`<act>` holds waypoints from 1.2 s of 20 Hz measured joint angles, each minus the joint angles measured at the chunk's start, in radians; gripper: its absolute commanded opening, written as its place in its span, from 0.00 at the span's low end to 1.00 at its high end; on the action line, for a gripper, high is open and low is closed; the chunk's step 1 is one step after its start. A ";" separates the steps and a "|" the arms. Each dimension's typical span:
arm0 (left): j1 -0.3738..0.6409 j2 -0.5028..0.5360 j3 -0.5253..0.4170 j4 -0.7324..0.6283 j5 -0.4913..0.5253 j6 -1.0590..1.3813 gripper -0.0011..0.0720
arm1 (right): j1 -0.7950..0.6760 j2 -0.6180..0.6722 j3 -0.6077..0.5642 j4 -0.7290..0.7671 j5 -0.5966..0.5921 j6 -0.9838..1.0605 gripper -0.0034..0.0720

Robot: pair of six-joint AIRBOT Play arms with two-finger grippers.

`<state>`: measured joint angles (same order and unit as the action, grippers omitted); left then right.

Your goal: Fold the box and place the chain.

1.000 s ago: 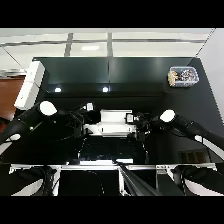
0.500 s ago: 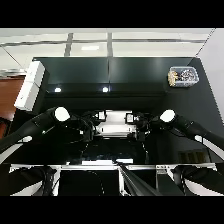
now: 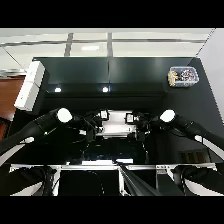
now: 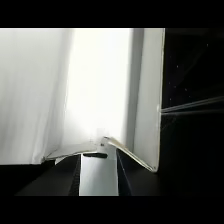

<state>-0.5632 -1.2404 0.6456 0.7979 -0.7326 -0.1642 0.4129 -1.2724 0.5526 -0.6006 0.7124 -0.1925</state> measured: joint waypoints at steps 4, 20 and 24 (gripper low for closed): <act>-0.002 -0.028 0.000 -0.068 0.017 0.000 0.14 | 0.000 0.000 0.000 0.000 0.000 0.001 0.62; 0.027 -0.035 0.031 -0.081 -0.032 -0.092 0.05 | 0.000 0.000 0.000 0.000 0.000 0.002 0.62; 0.131 0.046 0.041 0.209 -0.058 -0.449 0.05 | 0.000 0.000 0.000 -0.001 0.000 0.002 0.62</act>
<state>-0.4320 -1.1946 0.6865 1.0073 -0.7910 -0.6132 0.4133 -1.2724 0.5526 -0.6018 0.7120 -0.1905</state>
